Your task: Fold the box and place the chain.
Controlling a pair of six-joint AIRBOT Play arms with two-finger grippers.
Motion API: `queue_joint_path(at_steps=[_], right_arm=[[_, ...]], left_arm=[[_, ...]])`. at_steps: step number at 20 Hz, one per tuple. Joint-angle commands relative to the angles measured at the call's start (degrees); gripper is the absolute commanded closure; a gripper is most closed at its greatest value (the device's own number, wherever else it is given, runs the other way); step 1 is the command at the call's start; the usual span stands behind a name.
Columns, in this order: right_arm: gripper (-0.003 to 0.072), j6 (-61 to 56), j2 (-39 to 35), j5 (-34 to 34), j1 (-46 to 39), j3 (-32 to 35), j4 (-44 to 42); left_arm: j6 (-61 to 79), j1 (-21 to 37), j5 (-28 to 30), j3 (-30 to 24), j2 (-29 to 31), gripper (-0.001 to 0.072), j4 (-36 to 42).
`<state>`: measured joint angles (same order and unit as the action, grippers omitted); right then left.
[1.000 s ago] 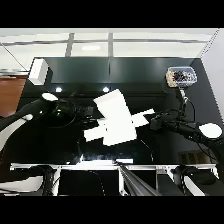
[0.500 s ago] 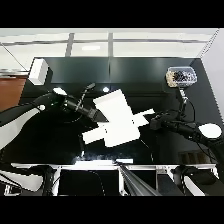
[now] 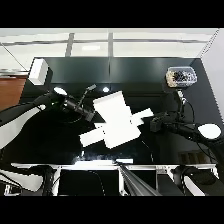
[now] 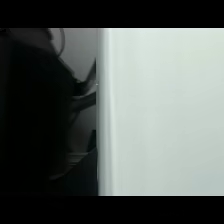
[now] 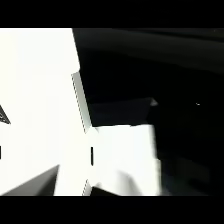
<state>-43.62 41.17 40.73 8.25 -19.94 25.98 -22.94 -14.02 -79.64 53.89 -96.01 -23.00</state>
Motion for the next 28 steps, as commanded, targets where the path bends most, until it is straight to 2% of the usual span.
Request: queue_joint_path(at_steps=[1, 3, 5, 7, 9, 10, 12, 15, 17, 20, 28], right_arm=[[0.0005, -0.76, -0.07, 1.49, -1.09, -1.60, 4.76], [0.0005, -0.72, -0.07, 6.25, -2.36, -5.79, 14.47], [0.0006, -0.46, -0.07, 13.35, -2.43, -10.12, 24.61], [0.0006, -0.42, -0.07, 19.06, -2.43, -11.67, 28.13], [0.0006, -1.44, -0.07, 21.31, -2.43, -11.69, 27.21], [0.0006, -2.84, -0.07, 21.42, -2.43, -11.72, 26.05], [0.0006, -1.55, -0.04, 20.70, -2.43, -11.72, 23.58], [0.0006, 12.22, 0.15, 17.27, -0.76, -11.72, 23.98], [0.0006, 17.44, 0.52, 12.00, 1.51, -11.69, 24.00], [0.0006, 17.53, 1.40, 6.91, 5.05, -11.69, 24.06], [0.0006, 18.23, 9.49, 6.78, 13.51, -11.58, 31.43]], left_arm=[[0.72, -0.04, 0.07, 0.04, 0.70, 0.0688, -0.37], [-0.28, -0.50, 1.40, -0.09, 3.23, 0.0690, -0.72], [0.74, -3.13, 7.98, -1.55, 8.57, 0.0690, -0.79], [10.40, -7.13, 17.57, -3.63, 14.25, 0.0687, -2.01], [21.35, -10.47, 20.92, -3.65, 16.06, 0.0686, -11.04], [24.06, -11.72, 21.51, -3.50, 16.00, 0.0687, -14.97], [22.08, -12.96, 24.20, -3.63, 15.63, 0.0687, -15.52], [22.12, -13.42, 31.54, -3.96, 14.53, 0.0686, -16.00], [22.12, -13.35, 34.53, -3.98, 13.84, 0.0685, -16.00], [22.56, -13.42, 34.36, -3.96, 11.89, 0.0684, -15.96], [27.50, -13.42, 30.49, -3.93, 10.51, 0.0683, -15.54]])
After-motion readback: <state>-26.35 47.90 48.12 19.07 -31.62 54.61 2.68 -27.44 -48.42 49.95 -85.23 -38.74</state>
